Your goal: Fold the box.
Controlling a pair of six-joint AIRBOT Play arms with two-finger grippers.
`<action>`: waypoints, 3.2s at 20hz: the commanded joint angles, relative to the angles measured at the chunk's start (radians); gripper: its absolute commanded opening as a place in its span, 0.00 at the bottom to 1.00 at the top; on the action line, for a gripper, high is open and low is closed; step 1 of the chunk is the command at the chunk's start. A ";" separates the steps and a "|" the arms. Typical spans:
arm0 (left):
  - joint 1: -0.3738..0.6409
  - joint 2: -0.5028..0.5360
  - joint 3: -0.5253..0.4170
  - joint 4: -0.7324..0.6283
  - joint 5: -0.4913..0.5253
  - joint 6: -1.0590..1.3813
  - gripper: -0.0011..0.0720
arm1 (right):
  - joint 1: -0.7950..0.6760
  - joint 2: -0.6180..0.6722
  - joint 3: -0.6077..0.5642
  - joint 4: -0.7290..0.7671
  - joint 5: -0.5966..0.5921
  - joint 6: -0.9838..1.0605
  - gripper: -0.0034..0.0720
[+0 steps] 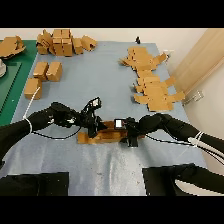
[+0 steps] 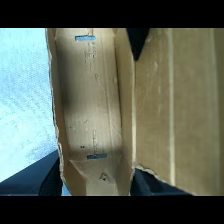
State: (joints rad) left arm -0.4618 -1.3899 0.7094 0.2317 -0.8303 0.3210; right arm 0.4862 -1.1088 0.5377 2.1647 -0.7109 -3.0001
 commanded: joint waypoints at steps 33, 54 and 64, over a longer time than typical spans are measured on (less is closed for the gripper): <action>0.002 0.256 0.000 0.422 -0.011 -0.550 0.54 | 0.000 -0.001 0.001 -0.007 -0.005 0.000 0.81; -0.038 0.300 0.000 0.522 -0.208 -0.817 0.03 | 0.000 -0.001 0.001 -0.004 -0.005 0.000 0.71; -0.109 0.145 0.064 0.175 0.097 -1.058 0.03 | 0.000 -0.001 0.001 -0.004 -0.005 0.000 0.71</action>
State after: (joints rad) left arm -0.5697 -1.1870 0.7414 0.4946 -0.8349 -0.7082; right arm 0.4850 -1.1103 0.5377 2.1605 -0.7158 -3.0009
